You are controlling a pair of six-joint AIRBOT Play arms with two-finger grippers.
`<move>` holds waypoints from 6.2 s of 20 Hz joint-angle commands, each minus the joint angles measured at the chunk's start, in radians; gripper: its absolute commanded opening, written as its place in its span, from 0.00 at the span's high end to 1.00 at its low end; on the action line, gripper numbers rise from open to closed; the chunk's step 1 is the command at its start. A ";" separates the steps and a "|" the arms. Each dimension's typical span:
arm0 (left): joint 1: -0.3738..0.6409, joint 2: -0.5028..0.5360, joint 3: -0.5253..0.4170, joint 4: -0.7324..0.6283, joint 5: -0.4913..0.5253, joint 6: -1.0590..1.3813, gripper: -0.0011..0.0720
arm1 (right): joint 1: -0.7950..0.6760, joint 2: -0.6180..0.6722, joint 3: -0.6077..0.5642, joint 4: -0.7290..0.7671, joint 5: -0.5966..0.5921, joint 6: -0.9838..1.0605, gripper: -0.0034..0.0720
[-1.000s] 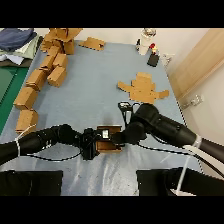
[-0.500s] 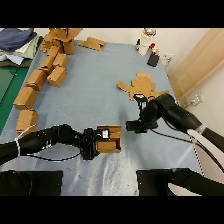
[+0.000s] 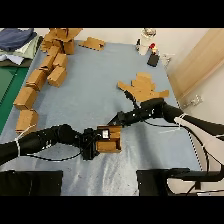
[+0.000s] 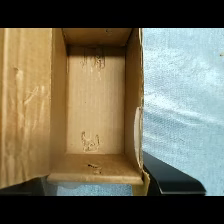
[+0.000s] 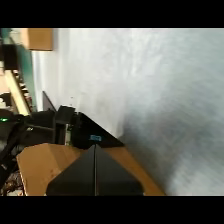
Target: Fold the box.
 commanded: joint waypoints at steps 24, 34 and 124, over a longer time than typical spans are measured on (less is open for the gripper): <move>0.000 0.000 0.000 0.000 0.000 0.000 0.34 | 0.497 0.671 -0.415 -0.344 0.645 -0.312 0.85; 0.000 0.000 0.000 0.000 0.000 0.000 0.34 | 0.537 0.718 -0.415 -0.707 0.691 -0.316 0.35; 0.000 0.000 0.000 0.000 0.000 0.000 0.34 | 0.715 0.645 -0.285 -0.973 0.556 -0.353 0.67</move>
